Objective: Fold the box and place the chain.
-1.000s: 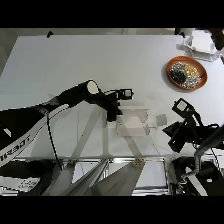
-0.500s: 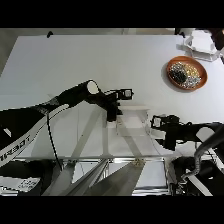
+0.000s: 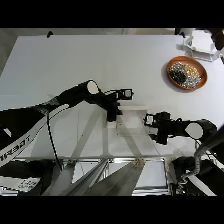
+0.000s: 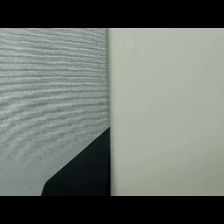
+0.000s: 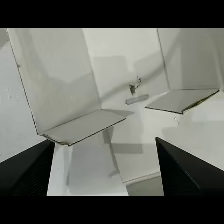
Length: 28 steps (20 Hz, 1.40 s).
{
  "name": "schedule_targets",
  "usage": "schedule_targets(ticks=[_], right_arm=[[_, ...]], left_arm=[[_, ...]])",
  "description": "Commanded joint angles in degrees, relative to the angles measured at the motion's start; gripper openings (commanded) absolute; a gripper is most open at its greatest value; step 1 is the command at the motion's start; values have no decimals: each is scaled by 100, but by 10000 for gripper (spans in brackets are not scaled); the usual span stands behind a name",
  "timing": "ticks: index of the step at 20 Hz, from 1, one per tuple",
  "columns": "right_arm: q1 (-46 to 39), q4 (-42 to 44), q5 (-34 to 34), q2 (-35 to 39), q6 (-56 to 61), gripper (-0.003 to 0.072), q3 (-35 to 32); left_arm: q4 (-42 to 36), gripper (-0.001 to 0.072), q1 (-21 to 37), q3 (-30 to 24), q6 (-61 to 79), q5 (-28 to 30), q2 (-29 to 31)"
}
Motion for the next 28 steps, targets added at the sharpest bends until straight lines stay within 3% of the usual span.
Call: schedule_targets(ticks=[1, 8, 16, 20, 26, 28], right_arm=[[33, 72, -79, -55, -109, 701, -138], [625, 160, -234, -46, -101, 700, -195], [619, 114, -649, -48, -87, 699, 85], [101, 168, -621, -50, -260, 699, 127], [-160, 1128, -424, -369, -2013, 699, 153], [-282, 1169, -509, -415, -2118, 699, 155]], left_arm=[[-7, 13, -2, -2, 0, 2, 0], [-11, 13, -2, -2, 0, 2, 0], [-13, 13, -2, -2, 0, 2, 0], [-13, 13, -2, -2, -2, 2, 0], [-13, 13, -2, -2, 0, 2, 0], [-13, 13, -2, -2, -2, 2, 0]])
